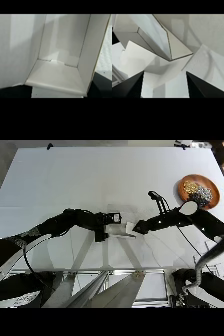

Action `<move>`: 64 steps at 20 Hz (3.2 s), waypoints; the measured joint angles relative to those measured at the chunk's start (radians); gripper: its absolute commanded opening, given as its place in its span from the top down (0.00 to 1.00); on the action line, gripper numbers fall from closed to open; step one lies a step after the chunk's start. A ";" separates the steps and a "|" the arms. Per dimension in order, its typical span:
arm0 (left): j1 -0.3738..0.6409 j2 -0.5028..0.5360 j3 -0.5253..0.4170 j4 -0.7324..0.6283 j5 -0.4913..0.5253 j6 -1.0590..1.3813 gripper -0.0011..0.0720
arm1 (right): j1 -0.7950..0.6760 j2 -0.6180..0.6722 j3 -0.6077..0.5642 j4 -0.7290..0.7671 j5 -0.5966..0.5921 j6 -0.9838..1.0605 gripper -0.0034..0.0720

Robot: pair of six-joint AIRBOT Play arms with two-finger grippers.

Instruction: Fold the box and place the chain.

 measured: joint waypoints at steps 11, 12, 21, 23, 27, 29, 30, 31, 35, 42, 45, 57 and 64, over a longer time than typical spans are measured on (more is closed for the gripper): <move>0.000 0.000 0.000 0.000 0.000 0.000 0.44 | 0.175 -0.002 0.038 -0.218 -0.162 0.345 0.28; 0.000 0.000 0.000 0.000 0.000 0.000 0.44 | 0.190 -0.004 0.055 -0.253 -0.162 0.383 0.28; 0.000 0.000 0.000 0.001 0.000 0.002 0.44 | 0.292 -0.099 0.142 -0.428 -0.078 0.615 0.29; 0.000 0.000 0.000 0.000 0.000 0.001 0.44 | 0.311 -0.117 0.144 -0.437 -0.074 0.656 0.29; 0.000 0.000 0.000 0.000 0.000 0.000 0.44 | 0.336 -0.135 0.148 -0.446 -0.087 0.736 0.35; 0.000 0.000 0.000 -0.001 0.000 -0.001 0.44 | 0.341 -0.139 0.155 -0.453 -0.089 0.780 0.35; 0.000 0.000 0.000 -0.001 0.000 -0.001 0.44 | 0.343 -0.142 0.164 -0.455 -0.087 0.799 0.35; 0.000 0.000 0.000 -0.001 0.000 -0.002 0.44 | 0.346 -0.145 0.175 -0.459 -0.080 0.815 0.35; 0.000 0.000 0.000 0.000 0.000 -0.001 0.44 | 0.381 -0.175 0.234 -0.517 -0.026 0.905 0.35; 0.000 0.000 0.000 0.000 0.000 0.001 0.44 | 0.434 -0.239 0.286 -0.586 0.041 1.084 0.35; 0.000 0.000 0.000 0.000 0.000 0.000 0.44 | 0.446 -0.245 0.291 -0.613 0.042 1.161 0.38; 0.000 0.000 0.000 0.002 0.002 0.000 0.44 | 0.512 -0.286 0.292 -0.730 0.014 1.295 0.81; 0.001 0.000 0.000 0.003 0.003 0.001 0.44 | 0.521 -0.305 0.293 -0.726 0.009 1.302 0.62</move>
